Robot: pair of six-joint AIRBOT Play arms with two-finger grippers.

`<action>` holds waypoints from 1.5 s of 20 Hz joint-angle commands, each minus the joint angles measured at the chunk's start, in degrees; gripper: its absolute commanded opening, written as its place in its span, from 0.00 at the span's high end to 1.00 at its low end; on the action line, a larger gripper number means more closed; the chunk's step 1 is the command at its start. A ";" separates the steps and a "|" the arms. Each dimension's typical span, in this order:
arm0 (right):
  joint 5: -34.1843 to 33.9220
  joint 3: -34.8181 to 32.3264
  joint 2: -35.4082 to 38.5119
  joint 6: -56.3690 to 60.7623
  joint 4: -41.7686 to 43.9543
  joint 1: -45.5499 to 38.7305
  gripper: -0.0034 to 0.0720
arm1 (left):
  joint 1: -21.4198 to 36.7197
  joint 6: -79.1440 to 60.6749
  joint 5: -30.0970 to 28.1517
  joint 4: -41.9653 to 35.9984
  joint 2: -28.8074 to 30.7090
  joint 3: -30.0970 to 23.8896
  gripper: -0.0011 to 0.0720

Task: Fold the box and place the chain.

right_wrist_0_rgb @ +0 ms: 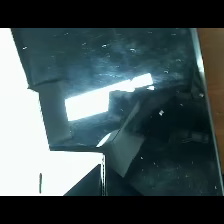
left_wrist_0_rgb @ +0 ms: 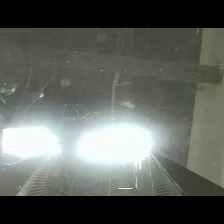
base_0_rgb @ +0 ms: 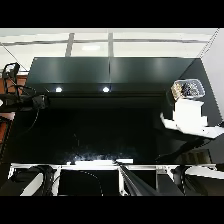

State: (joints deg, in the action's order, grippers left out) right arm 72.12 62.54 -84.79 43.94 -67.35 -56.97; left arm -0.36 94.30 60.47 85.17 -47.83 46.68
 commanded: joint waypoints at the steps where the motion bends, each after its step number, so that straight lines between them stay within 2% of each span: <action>1: 5.18 0.22 -0.31 -0.87 0.96 0.31 0.95 | -0.02 0.00 0.02 -1.46 -0.02 -0.04 0.02; 4: 11.13 -0.33 -0.31 -0.09 7.98 0.33 0.94 | -0.02 0.02 0.02 -1.75 -0.02 -0.04 0.02; 7: 15.15 -4.09 0.22 -0.02 22.58 1.29 0.94 | -0.02 0.00 0.15 -2.80 -0.02 -0.04 0.02; 10: 9.44 -12.20 4.87 -1.84 34.93 7.72 0.94 | -0.04 0.02 -1.36 -3.52 -0.37 -0.04 0.02; 14: -0.55 -23.74 14.82 -1.44 37.20 22.75 0.94 | -0.04 0.00 -1.29 -7.85 -1.22 -0.57 0.02; 16: -7.15 -30.47 21.88 -1.11 39.58 30.27 0.94 | -0.26 -0.85 -2.29 -14.08 -1.22 -3.04 0.02; 18: -13.88 -38.60 30.73 -2.29 46.36 37.75 0.94 | -1.77 -3.69 -4.46 -21.53 -1.22 -7.37 0.02; 20: -19.02 -45.99 39.34 -3.96 51.95 45.03 0.94 | -4.94 -6.10 -9.16 -28.55 -1.22 -13.16 0.02; 23: -23.65 -52.28 47.91 -3.80 53.46 55.28 0.94 | -9.35 -16.20 -16.22 -44.06 -1.57 -20.44 0.02; 25: -23.76 -52.81 48.68 -3.80 53.42 60.63 0.94 | -10.03 -27.02 -15.65 -55.43 -3.78 -21.84 0.02; 28: -26.45 -52.81 48.68 -3.63 53.55 66.38 0.94 | -9.92 -41.55 -11.45 -68.11 -10.86 -21.75 0.02; 30: -27.65 -52.81 48.68 -3.21 53.77 68.24 0.94 | -10.03 -46.49 -7.82 -70.42 -17.09 -21.05 0.02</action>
State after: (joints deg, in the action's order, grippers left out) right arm 47.46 10.55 -37.10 40.34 -14.39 6.74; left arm -9.89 60.03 48.60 25.19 -58.35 25.91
